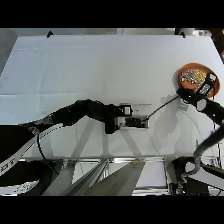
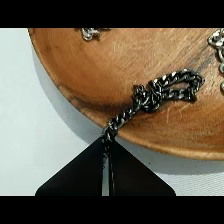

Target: Fold the box and place the chain.

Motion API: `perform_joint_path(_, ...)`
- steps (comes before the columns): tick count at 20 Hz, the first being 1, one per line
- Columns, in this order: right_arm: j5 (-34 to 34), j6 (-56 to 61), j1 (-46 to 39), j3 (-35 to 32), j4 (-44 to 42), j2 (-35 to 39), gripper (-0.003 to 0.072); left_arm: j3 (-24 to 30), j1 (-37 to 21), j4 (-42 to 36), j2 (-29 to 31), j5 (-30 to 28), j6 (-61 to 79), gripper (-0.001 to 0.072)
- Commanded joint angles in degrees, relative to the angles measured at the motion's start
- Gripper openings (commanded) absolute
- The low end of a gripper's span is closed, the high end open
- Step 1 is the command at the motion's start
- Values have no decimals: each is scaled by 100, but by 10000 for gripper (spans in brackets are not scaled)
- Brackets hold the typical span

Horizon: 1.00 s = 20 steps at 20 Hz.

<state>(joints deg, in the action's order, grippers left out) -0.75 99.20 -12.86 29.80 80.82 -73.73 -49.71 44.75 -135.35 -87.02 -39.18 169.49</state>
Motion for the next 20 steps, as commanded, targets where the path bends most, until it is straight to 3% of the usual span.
perform_joint_path(1, 234, -4, -4, 2, -26, -24, 12, 2, -2, 2, -2, 0, 0, 73)
perform_joint_path(5, 166, -15, 247, 2, -22, 179, 12, 2, -2, 2, -4, -2, 0, 73)
perform_joint_path(8, 184, -164, 520, 2, 17, 772, 12, 2, -2, 2, -2, -2, 0, 73)
perform_joint_path(12, -105, -470, 649, 2, 17, 2275, 12, 2, -2, 2, -4, -2, 0, 73)
perform_joint_path(17, -1246, -822, 649, 2, 13, 4310, 12, 2, -2, 2, -2, -2, 0, 73)
perform_joint_path(20, -1858, -822, 647, 2, -151, 5123, 12, 2, -2, 2, -4, -2, 0, 73)
